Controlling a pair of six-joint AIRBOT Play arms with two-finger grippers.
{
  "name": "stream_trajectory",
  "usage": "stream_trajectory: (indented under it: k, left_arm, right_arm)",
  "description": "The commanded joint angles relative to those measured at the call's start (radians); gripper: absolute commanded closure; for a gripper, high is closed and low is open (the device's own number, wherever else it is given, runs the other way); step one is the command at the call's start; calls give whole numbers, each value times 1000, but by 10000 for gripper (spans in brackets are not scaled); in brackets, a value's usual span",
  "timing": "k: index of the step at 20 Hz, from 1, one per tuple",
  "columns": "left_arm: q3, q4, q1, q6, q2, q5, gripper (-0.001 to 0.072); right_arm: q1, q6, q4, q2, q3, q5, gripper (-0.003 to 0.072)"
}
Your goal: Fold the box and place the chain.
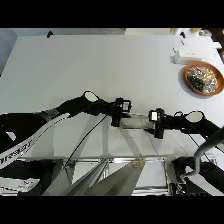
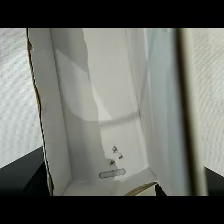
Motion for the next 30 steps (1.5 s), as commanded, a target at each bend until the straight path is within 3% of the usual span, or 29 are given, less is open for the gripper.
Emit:
stream_trajectory:
  k: [1, 14, 15, 17, 30]
  left_arm:
    - [0, 0, 0, -1, 0, 1, 699]
    - [0, 0, 0, -1, 0, 1, 699]
    - [0, 0, 0, -1, 0, 1, 699]
    - [0, 0, 0, -1, 0, 1, 699]
    - [0, 0, 0, -1, 0, 1, 699]
  right_arm:
    - [0, -1, -5, -14, -1, -7, 162]
    - [-50, 3, -41, -22, -1, 26, 166]
    - [-50, 3, -41, -22, -1, 26, 177]
    - [-50, 3, -41, -22, -1, 26, 279]
    - [-50, 1, -42, -21, -1, 22, 278]
